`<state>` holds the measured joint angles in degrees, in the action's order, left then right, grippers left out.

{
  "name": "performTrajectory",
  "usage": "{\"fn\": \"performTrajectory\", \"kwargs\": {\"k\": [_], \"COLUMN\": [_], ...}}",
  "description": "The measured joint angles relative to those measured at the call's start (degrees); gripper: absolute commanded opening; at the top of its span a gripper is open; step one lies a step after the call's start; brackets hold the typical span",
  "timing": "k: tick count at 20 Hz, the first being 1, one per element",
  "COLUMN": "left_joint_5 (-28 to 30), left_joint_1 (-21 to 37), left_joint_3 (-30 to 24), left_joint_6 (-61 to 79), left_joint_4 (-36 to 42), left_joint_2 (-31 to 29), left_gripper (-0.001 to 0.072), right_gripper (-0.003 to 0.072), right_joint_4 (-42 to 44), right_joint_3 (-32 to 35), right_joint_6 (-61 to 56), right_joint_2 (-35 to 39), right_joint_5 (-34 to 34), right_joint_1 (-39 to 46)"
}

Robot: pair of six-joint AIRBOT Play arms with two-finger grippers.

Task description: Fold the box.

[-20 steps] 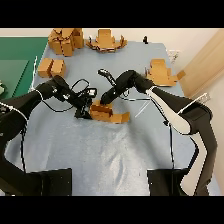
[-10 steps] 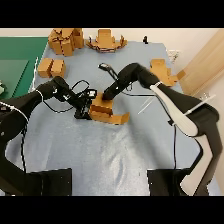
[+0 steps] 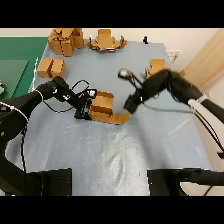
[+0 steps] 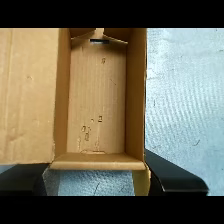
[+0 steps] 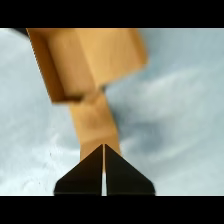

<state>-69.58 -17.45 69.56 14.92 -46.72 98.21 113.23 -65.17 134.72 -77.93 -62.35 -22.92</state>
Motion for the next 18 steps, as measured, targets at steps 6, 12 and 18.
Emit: {"fn": "performTrajectory", "kwargs": {"k": [6,12,18], "left_joint_5": [0.2,0.33,0.39], "left_joint_1": [0.0,0.0,0.0], "left_joint_3": [0.0,0.0,-0.04], "left_joint_6": [-1.09,-1.44,-1.49], "left_joint_4": [0.02,0.02,0.02], "left_joint_2": [0.0,0.0,0.0], "left_gripper": [0.0013,0.0014,0.0013], "right_gripper": [0.0004,0.0004,0.0005], "right_joint_4": [-1.18,0.31,4.44], "right_joint_3": [11.04,10.34,9.18], "right_joint_6": [7.93,11.5,14.75], "right_joint_2": [-0.46,-4.11,-4.76], "right_joint_5": [18.05,28.35,27.06], "right_joint_1": [-5.25,-9.79,-10.95]}}
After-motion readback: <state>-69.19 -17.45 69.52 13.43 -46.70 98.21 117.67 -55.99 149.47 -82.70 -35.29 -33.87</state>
